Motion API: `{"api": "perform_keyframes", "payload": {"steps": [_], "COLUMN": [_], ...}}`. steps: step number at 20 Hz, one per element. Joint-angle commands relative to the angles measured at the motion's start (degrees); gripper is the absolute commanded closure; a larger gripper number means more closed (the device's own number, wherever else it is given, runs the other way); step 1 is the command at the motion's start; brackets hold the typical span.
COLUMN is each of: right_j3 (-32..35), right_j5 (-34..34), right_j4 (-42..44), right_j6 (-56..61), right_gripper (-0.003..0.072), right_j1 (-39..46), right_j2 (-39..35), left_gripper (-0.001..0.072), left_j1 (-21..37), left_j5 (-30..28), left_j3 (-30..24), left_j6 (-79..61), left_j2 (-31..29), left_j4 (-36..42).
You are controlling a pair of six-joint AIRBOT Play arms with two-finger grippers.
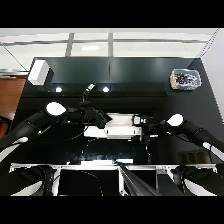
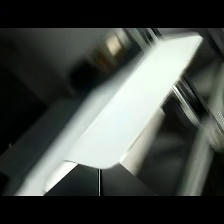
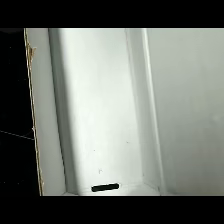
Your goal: Fold the box and place the chain.
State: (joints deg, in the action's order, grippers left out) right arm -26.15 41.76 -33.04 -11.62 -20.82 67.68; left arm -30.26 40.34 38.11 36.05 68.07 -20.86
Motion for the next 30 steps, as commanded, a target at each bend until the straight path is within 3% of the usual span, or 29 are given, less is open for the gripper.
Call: {"api": "perform_keyframes", "payload": {"steps": [1, 5, 11, 15, 18, 21, 24, 25, 26, 27, 28, 30], "right_j3": [-0.02, -0.02, -0.02, -0.02, -0.02, -0.02, -0.02, -0.02, 0.0, -0.02, -0.02, -0.02], "right_j5": [-0.02, 0.0, -0.02, 0.0, 0.0, 0.0, -0.02, -0.02, -0.02, 0.0, -0.02, 0.0], "right_j4": [0.0, 0.0, 0.0, 0.0, 0.0, 0.0, 0.0, 0.0, 0.0, 0.0, 0.0, 0.0], "right_j6": [0.02, 0.02, 0.02, 0.02, 0.02, 0.02, 0.02, 0.02, 0.02, 0.02, 0.02, 0.02], "right_gripper": [0.0213, 0.0213, 0.0213, 0.0213, 0.0213, 0.0213, 0.0213, 0.0213, 0.0213, 0.0213, 0.0213, 0.0213], "right_j1": [0.0, 0.0, 0.0, 0.0, 0.0, 0.0, 0.0, 0.0, 0.0, 0.0, 0.0, 0.0], "right_j2": [-0.04, -0.04, -0.04, -0.04, -0.04, -0.04, -0.04, -0.04, -0.04, -0.04, -0.04, -0.04], "left_gripper": [0.0687, 0.0687, 0.0688, 0.0688, 0.0687, 0.0685, 0.0687, 0.0665, 0.0447, 0.0136, 0.0003, 0.0003], "left_j1": [-0.48, -0.48, -0.42, 0.0, 2.89, 8.24, 12.96, 13.35, 13.29, 13.16, 13.0, 12.96], "left_j5": [-9.46, -7.58, 1.14, -6.78, -6.49, 2.43, 25.18, 28.72, 29.55, 28.39, 25.53, 20.59], "left_j3": [0.57, 4.13, 5.11, 5.66, 6.95, 6.95, 6.47, 5.62, 4.31, 2.71, 1.27, -0.37], "left_j6": [-4.7, -4.61, -1.14, -1.38, -1.36, -1.4, -13.25, -13.16, -13.22, -13.99, -16.09, -19.78], "left_j2": [6.88, 12.92, 14.14, 10.56, 4.52, -2.56, -5.9, -5.88, -5.88, -5.88, -5.88, -5.86], "left_j4": [6.05, 2.16, -7.69, -10.1, -15.5, -20.48, -26.95, -29.11, -30.12, -30.08, -30.18, -31.12]}}
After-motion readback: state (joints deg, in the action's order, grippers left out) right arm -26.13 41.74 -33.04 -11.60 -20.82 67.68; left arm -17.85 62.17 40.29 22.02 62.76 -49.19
